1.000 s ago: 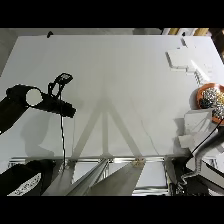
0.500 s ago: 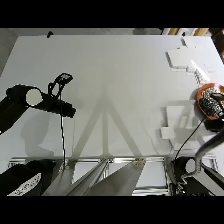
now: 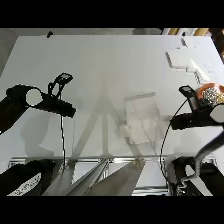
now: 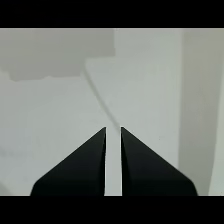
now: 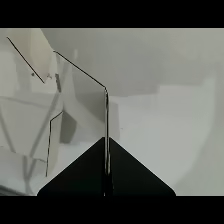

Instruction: Fold the box and place the chain.

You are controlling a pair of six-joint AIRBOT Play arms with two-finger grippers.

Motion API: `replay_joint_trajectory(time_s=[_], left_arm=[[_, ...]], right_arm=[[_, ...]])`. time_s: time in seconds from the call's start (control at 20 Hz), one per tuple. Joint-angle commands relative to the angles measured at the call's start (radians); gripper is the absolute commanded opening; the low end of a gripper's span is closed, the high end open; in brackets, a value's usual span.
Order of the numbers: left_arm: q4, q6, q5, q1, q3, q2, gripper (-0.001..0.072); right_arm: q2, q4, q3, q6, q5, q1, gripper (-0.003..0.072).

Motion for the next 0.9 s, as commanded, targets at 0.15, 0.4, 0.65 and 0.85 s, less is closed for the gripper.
replay_joint_trajectory(time_s=[0.15,0.4,0.65,0.85], left_arm=[[-0.179,0.025,0.142,-0.001,0.000,-0.003,0.0121],[-0.754,0.597,0.095,-0.002,0.000,-0.099,0.0594],[-0.927,0.885,-0.055,-0.039,0.000,-0.280,0.0594],[-1.066,1.069,-0.047,-0.115,0.000,-0.382,0.0594]], right_arm=[[0.060,0.038,-0.055,0.193,-0.172,0.319,0.0016],[0.060,0.038,-0.055,0.216,-0.182,0.352,0.0016],[0.060,0.038,-0.055,0.216,-0.183,0.352,0.0016],[0.060,0.038,-0.055,0.216,-0.182,0.352,0.0016]])
